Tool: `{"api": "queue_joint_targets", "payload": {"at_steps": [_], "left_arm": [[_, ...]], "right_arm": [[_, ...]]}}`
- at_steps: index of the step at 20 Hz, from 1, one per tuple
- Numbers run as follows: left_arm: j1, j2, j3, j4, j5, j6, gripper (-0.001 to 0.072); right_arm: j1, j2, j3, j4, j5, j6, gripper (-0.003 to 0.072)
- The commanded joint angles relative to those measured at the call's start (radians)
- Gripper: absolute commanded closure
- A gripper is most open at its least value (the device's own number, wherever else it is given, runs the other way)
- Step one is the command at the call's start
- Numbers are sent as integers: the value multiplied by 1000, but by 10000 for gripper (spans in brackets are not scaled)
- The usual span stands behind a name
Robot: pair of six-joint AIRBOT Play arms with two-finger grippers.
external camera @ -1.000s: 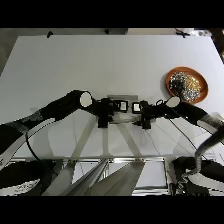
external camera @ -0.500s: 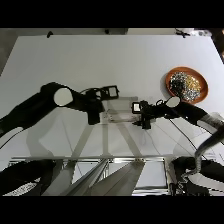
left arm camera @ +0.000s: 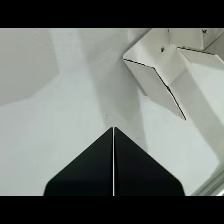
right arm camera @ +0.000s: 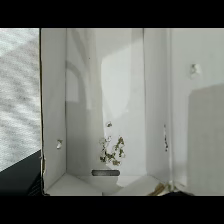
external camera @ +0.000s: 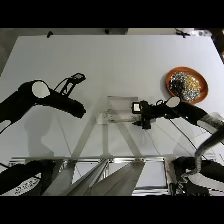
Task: Fold the box and place the chain.
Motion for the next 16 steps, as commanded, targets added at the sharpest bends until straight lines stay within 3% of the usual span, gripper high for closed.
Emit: {"api": "queue_joint_targets", "payload": {"at_steps": [1,6,16], "left_arm": [[18,-106,-30,-151,24,-39,705],[-37,-212,-30,-199,77,-42,706],[-66,-219,-30,-243,131,-39,706]], "right_arm": [[1,0,0,0,0,0,351],[1,1,0,0,0,0,351],[1,1,0,0,0,0,351]]}}
